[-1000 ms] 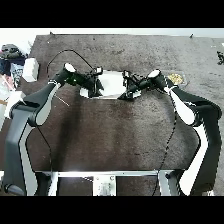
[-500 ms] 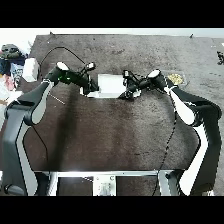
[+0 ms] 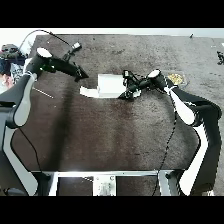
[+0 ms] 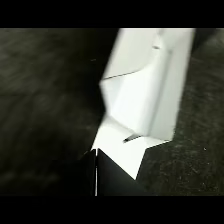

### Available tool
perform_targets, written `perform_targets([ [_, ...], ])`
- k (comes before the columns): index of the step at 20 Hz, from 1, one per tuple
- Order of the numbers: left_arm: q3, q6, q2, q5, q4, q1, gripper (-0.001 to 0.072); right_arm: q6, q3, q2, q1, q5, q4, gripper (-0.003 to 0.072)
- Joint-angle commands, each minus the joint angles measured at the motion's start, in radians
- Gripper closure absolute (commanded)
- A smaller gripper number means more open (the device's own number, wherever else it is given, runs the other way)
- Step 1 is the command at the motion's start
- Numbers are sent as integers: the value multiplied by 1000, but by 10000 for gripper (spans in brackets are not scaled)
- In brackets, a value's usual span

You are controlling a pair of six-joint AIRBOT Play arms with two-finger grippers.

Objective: Fold the box and place the chain.

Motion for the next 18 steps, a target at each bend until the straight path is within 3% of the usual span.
perform_targets([
  [1,-7,-348,34,51,147,56,704,0,0,0,0,0,-1,245],
  [6,-157,-573,34,83,158,144,701,0,0,0,0,0,0,245],
  [9,-255,-592,32,98,135,146,701,0,0,0,0,0,0,244],
  [12,-324,-579,32,177,71,125,700,0,0,0,1,1,0,244],
  [18,-362,-555,32,231,-23,56,699,0,0,0,1,0,0,245],
])
